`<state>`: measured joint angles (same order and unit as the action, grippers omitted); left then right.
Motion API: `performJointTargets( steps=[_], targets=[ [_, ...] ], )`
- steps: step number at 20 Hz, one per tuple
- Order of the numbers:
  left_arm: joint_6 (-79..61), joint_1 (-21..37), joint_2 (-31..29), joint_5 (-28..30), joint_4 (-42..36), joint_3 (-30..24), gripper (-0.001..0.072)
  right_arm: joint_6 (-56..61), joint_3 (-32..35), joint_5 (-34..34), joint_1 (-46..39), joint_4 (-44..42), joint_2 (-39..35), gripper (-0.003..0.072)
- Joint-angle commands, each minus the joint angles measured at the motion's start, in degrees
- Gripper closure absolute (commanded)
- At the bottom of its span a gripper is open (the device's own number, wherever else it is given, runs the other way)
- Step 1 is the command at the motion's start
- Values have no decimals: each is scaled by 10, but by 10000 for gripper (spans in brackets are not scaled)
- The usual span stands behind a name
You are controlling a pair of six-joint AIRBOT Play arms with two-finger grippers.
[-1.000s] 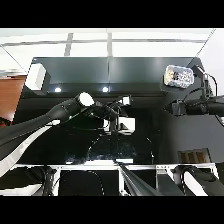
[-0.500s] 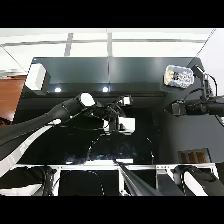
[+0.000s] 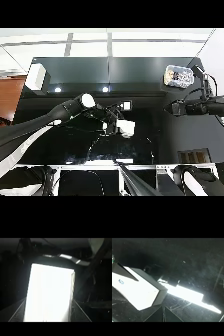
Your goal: Fold the box and place the chain.
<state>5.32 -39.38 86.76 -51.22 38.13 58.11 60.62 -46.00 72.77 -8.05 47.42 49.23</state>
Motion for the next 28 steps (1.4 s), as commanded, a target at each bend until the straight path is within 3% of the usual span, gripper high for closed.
performJointTargets(
  steps=[1,7,8,9,10,12,14,17,20,25,28],
  targets=[
    [-22,-1,2,2,37,0,2,0,0,0,0,0,0,672],
    [4,-25,31,39,45,1,6,2,0,-15,0,0,0,672],
    [24,-32,30,45,58,4,58,2,0,-19,0,0,0,672],
    [89,-35,28,43,84,16,214,2,1,-22,0,0,0,672],
    [176,-34,25,31,121,33,268,2,1,-25,0,0,0,672],
    [358,-17,12,-13,226,71,280,2,1,-25,0,0,0,672],
    [448,19,-20,-61,304,87,305,2,1,-23,0,0,0,672],
    [556,118,-83,-133,380,80,305,2,4,-23,0,0,0,672],
    [639,259,-141,-172,425,42,305,2,12,-22,0,1,0,672],
    [671,541,-196,-181,426,-49,305,2,30,-35,0,-3,0,672],
    [606,647,-195,-165,387,-53,304,8,47,-54,0,-5,0,672]
  ],
)
